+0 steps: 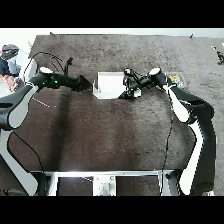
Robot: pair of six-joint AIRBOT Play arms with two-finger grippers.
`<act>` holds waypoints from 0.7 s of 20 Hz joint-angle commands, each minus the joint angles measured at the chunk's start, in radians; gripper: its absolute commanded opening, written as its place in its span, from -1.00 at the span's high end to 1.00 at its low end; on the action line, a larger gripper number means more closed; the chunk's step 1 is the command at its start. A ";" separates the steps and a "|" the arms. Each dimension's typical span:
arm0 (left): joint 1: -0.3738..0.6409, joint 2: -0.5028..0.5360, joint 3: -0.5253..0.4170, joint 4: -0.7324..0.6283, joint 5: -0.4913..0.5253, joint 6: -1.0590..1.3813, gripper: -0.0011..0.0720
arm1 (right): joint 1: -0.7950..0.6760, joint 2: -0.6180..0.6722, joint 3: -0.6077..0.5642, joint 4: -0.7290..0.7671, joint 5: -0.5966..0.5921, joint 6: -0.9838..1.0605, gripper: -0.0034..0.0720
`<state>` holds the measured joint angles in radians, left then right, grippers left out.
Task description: Fold the box and place the chain.
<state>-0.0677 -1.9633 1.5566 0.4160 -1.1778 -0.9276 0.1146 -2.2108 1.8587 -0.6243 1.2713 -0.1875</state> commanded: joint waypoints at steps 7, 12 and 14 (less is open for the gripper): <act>-0.046 0.001 0.000 0.053 0.039 -0.097 0.19 | 0.000 0.000 0.001 0.000 0.000 0.000 -0.32; -0.047 0.003 0.005 0.055 0.020 -0.124 0.16 | 0.000 0.000 0.001 0.000 0.000 0.000 -0.32; -0.055 0.007 0.006 0.056 0.014 -0.149 0.16 | 0.000 0.000 0.001 0.000 0.000 0.000 -0.32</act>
